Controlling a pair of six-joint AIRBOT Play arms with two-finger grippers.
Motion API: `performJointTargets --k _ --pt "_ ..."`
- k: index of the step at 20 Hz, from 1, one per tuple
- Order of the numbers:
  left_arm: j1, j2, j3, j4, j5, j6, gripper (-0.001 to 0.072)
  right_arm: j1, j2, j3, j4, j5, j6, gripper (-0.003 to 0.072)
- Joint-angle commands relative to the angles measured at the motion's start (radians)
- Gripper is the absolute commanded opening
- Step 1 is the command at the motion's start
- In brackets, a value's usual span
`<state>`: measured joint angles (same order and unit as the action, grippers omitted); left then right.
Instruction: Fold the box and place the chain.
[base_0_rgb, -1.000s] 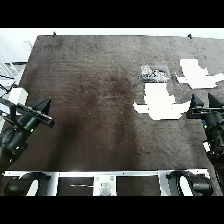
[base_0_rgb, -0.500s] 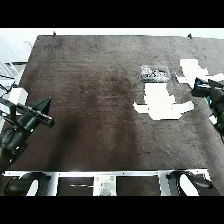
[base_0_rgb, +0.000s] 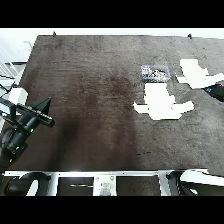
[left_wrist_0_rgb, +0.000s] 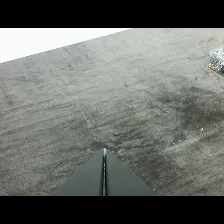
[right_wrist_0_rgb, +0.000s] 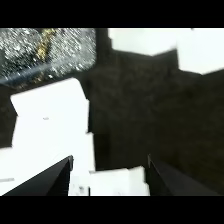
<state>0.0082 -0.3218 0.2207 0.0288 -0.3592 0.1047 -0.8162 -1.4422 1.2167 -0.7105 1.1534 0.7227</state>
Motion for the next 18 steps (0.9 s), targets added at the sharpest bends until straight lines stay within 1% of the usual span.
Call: performJointTargets --k 1,3,5,9,11,14,17,18 --pt "0.0 0.0 0.0 0.0 0.0 0.0 0.002 -0.028 -0.174 0.228 -0.154 0.231 0.107 0.0579" --pt "0.0 0.0 0.0 0.0 0.0 0.0 0.002 -0.006 -0.27 0.31 -0.177 0.324 0.116 0.0579" --pt "0.0 0.0 0.0 0.0 0.0 0.0 0.002 0.018 -0.341 0.341 -0.183 0.361 0.134 0.0579" --pt "0.0 0.001 0.0 0.0 0.0 0.0 0.002 0.079 -0.426 0.34 -0.185 0.402 0.134 0.0579" --pt "0.0 0.001 0.0 0.0 0.0 0.0 0.002 0.102 -0.46 0.341 -0.186 0.401 0.133 0.0579" --pt "0.0 0.001 0.0 0.0 0.0 0.0 0.002 0.118 -0.5 0.34 -0.185 0.402 0.134 0.0579" --pt "0.0 0.0 0.0 0.0 0.0 0.0 0.002 0.13 -0.528 0.337 -0.185 0.446 0.134 0.0578" --pt "0.0 0.0 0.0 0.0 0.0 0.0 0.002 0.134 -0.536 0.338 -0.184 0.445 0.134 0.0577"
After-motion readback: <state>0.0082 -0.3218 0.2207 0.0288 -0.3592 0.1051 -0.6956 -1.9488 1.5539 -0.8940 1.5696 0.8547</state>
